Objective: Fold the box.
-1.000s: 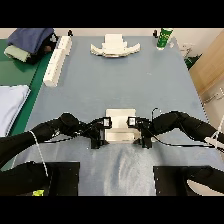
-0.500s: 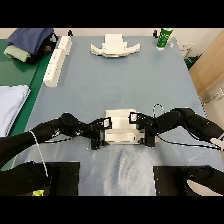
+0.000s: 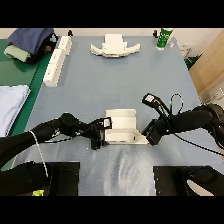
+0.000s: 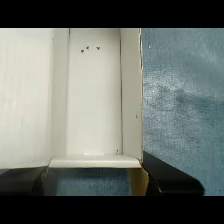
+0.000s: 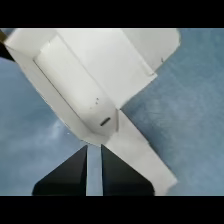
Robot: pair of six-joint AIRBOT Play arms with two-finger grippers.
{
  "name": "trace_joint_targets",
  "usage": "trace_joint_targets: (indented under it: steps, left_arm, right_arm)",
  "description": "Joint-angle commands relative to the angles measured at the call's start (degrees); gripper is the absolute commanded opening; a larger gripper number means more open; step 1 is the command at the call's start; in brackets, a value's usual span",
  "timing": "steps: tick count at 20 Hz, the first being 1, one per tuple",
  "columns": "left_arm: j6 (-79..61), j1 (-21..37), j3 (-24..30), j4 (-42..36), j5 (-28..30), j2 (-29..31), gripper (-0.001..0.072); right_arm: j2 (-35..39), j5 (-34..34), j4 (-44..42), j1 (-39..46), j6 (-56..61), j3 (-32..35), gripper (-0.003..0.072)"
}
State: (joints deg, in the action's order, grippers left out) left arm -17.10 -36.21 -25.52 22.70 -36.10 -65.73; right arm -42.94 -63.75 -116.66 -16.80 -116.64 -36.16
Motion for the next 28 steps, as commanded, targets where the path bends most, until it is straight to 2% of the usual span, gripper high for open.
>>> trace_joint_targets:
  steps: [1,4,11,15,23,28]
  left_arm:
    - [0.02,0.00,-0.02,0.02,-0.02,0.00,0.0471]
    - [0.02,0.00,-0.02,0.02,-0.02,0.00,0.0471]
    - [0.02,0.00,-0.02,0.02,-0.04,0.00,0.0471]
    - [0.02,0.00,-0.02,0.02,-0.04,0.00,0.0471]
    - [0.02,0.00,-0.02,0.02,-0.04,0.00,0.0471]
    - [0.00,0.00,-0.02,0.02,-0.04,0.00,0.0471]
  right_arm:
    - [-0.98,4.04,-14.67,-0.24,11.19,-0.31,0.0004]
    - [-8.94,13.14,-17.75,-2.25,11.43,-1.86,0.0004]
    - [-33.77,14.25,-16.92,-2.25,11.10,-14.19,0.0003]
    - [-40.28,14.21,-16.94,-2.25,9.84,-14.58,0.0003]
    - [-40.09,15.06,-17.14,-2.25,8.50,-14.60,0.0003]
    - [-30.40,13.68,-14.82,-2.12,4.22,-14.60,0.0003]
